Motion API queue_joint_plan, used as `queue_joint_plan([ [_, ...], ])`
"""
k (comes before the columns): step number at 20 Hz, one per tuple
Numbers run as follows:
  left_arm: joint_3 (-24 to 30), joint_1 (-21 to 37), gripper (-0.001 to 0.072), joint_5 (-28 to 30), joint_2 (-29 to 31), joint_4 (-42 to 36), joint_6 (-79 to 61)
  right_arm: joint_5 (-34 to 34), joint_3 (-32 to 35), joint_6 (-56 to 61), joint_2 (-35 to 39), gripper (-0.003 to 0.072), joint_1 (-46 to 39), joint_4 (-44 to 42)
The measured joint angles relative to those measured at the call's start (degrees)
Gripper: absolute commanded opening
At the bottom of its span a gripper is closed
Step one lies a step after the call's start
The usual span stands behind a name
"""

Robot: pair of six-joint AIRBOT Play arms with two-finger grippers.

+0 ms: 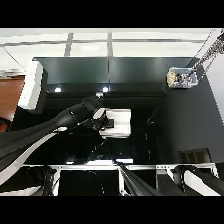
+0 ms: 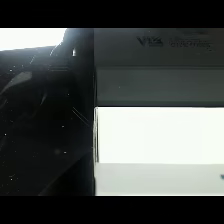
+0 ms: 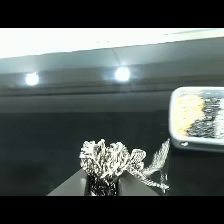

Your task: Fold the box and place the chain.

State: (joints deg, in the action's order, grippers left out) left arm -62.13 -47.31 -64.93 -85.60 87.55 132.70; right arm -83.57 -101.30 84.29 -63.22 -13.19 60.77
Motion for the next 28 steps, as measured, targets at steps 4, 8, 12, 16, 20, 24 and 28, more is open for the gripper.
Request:
queue_joint_plan([
  [4, 0.00, 0.00, 0.0028, 0.17, 0.00, 0.00, -0.09, -5.16, 1.20, -0.13, 5.31, 0.0015, 4.33, -1.09],
  [8, 0.00, 0.00, 0.0028, 0.24, 0.00, 0.00, -0.07, -13.42, 1.57, -1.55, 7.48, 0.0016, 9.31, -5.07],
  [12, 0.00, 0.00, 0.0028, 0.22, 0.00, 0.00, -0.07, -17.49, 1.66, -1.95, 8.07, 0.0015, 13.68, -9.01],
  [16, 0.00, 0.00, 0.0028, 0.22, 0.00, 0.00, -0.04, -17.42, 1.66, -1.51, 8.26, 0.0015, 16.59, -13.40],
  [20, 0.00, 0.00, 0.0028, 0.24, 0.00, 0.00, -0.02, -14.08, 1.66, -0.72, 8.28, 0.0016, 19.54, -16.13],
  [24, 0.00, 0.00, 0.0028, 0.28, 0.00, 0.00, -0.02, -9.09, 1.70, 1.42, 8.15, 0.0016, 22.03, -17.05],
  [28, 0.00, 0.00, 0.0028, 0.33, 0.00, 0.00, -0.02, -4.76, 1.70, 3.67, 8.15, 0.0016, 25.38, -17.33],
])
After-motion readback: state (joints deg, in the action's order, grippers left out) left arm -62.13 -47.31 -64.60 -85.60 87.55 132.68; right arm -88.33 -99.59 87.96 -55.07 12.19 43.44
